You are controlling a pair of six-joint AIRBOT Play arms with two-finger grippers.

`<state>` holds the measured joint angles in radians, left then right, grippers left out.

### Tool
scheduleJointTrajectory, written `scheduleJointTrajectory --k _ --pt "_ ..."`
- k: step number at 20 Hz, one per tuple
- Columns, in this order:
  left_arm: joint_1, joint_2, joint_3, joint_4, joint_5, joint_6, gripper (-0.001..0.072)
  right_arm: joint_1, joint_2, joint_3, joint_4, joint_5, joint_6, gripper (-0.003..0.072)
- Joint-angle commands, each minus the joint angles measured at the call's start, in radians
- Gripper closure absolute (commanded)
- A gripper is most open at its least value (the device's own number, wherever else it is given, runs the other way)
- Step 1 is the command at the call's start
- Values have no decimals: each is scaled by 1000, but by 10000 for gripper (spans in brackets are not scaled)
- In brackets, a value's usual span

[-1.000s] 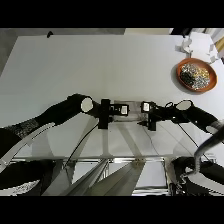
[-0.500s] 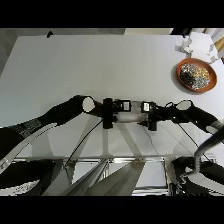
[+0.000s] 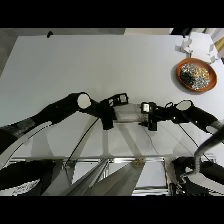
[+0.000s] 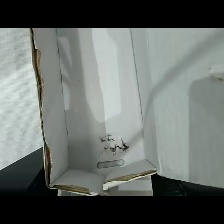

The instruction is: Fold the box and place the chain.

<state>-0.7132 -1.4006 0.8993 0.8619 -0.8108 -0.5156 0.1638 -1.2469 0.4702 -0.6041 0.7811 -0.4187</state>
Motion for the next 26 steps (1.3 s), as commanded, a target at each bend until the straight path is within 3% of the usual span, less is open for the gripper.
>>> scheduleJointTrajectory --k 1,5,11,13,18,22,26 --pt "69 100 0 100 -49 -374 708 0 0 0 2 0 2 216" --pt "156 209 -11 281 -57 -731 709 0 0 0 2 0 2 216" --pt "179 224 -203 249 4 -1026 709 0 0 0 2 0 2 216" --pt "179 196 -252 186 26 -1040 709 0 0 0 2 0 2 216" --pt "173 116 -259 -42 72 -968 709 0 0 0 2 0 2 216" --pt "167 65 -259 -56 82 -955 708 0 0 0 2 0 2 216" --pt "156 64 -259 -142 89 -782 708 0 0 0 2 0 2 216"
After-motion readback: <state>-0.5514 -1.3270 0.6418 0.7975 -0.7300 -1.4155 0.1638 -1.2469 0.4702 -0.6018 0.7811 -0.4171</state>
